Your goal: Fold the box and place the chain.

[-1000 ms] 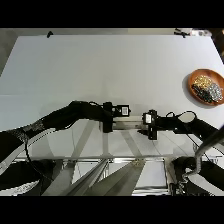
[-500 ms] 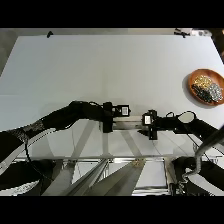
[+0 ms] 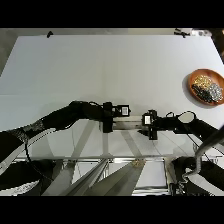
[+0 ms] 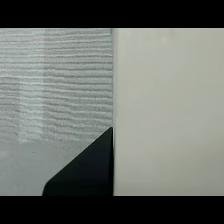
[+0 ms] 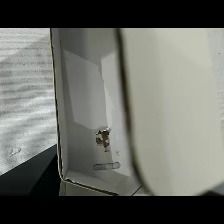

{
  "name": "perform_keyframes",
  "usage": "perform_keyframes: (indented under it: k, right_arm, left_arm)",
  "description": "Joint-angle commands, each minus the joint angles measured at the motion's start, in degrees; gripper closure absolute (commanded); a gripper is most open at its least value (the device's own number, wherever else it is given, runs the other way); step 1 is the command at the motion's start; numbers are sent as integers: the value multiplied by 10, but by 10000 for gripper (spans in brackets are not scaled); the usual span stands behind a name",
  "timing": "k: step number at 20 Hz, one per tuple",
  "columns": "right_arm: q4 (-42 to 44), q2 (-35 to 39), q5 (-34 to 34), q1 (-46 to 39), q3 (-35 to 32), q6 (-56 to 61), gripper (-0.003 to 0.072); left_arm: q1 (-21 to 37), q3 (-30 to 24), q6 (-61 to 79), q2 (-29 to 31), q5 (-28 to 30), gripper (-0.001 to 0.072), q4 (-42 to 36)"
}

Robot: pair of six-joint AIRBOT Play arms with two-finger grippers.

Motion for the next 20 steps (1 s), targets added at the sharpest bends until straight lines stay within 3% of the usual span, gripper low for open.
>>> perform_keyframes:
  k: [1,16,17,18,19,20]
  right_arm:
    - [0,0,-1,0,0,0,271]
    - [0,0,-1,0,0,0,271]
    - [0,0,-1,0,0,0,271]
    - [0,0,-1,0,0,0,271]
    - [0,0,-1,0,0,0,271]
    - [0,0,-1,0,0,0,271]
  left_arm:
    - [0,0,0,0,0,696,0]
    - [-1,0,0,1,5,685,0]
    - [-1,0,0,2,14,591,0]
    - [-1,0,0,2,23,400,0]
    - [-1,0,-11,2,28,274,0]
    - [-1,0,-30,3,31,247,0]
